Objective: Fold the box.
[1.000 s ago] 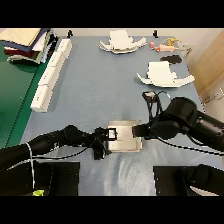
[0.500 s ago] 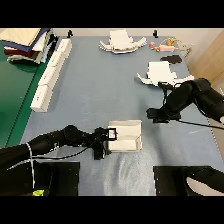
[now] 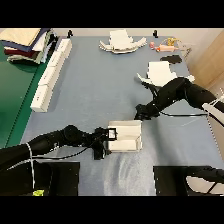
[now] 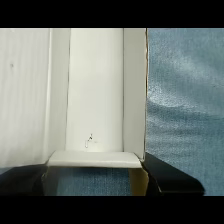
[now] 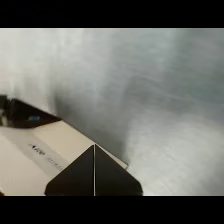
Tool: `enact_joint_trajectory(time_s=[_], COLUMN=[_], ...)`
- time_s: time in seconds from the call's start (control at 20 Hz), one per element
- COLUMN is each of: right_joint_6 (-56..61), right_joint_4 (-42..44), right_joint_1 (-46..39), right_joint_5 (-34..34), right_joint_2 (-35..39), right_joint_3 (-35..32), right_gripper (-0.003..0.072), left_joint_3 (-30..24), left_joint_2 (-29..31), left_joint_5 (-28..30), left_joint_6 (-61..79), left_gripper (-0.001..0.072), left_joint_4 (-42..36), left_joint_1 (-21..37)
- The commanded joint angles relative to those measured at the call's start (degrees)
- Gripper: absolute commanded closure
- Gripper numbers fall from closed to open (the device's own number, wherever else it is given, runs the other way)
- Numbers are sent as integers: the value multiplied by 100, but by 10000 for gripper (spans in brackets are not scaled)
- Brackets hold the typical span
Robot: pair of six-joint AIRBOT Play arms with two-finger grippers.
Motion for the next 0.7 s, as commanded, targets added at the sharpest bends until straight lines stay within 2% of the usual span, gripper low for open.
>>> enact_joint_trajectory(time_s=[0.0,0.3,0.65], right_joint_6=[-1051,-1593,-1696], right_joint_4=[280,111,-354], right_joint_1=[407,1069,1882], right_joint_5=[-258,-109,1307], right_joint_2=[79,966,2162], right_joint_3=[0,-225,-1547], right_gripper=[688,688,688], left_joint_3=[-4,-4,-4], left_joint_2=[4,4,4], left_joint_5=[2,2,0], left_joint_6=[0,0,0], left_gripper=[305,305,306], left_joint_4=[0,0,0], left_joint_1=[-4,-4,-4])
